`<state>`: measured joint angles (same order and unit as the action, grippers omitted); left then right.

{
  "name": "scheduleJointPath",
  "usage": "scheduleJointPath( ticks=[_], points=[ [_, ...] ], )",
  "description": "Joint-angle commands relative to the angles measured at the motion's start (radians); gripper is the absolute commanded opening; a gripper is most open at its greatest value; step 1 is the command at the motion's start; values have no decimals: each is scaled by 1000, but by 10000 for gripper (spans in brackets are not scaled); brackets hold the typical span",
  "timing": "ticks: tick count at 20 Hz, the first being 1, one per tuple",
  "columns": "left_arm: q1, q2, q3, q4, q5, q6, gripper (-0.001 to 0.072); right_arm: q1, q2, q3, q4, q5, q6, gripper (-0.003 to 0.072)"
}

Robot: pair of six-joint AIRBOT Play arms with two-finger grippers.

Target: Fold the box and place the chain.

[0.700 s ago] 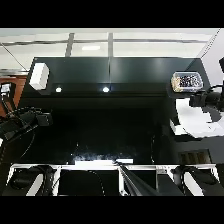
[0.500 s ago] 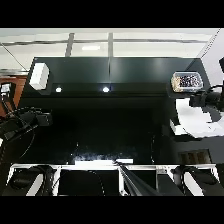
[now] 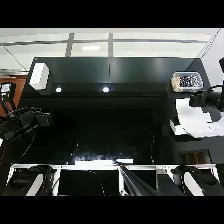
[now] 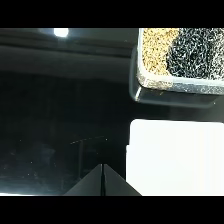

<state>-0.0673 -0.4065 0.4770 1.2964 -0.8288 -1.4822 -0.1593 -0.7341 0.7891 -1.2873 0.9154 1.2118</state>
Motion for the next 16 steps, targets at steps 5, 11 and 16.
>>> scheduleJointPath(
  ticks=[5, 11, 16],
  points=[
    [0, 1, -1, 0, 139, 0, 27, 1, -1, 1, 88, -31, 0, 14],
    [0, -1, -1, 0, 201, -14, 450, -109, -89, 1, -307, -358, 408, 398],
    [0, -2, -1, 4, 199, -14, 714, -396, -330, 45, -541, -219, 467, 720]
  ],
)
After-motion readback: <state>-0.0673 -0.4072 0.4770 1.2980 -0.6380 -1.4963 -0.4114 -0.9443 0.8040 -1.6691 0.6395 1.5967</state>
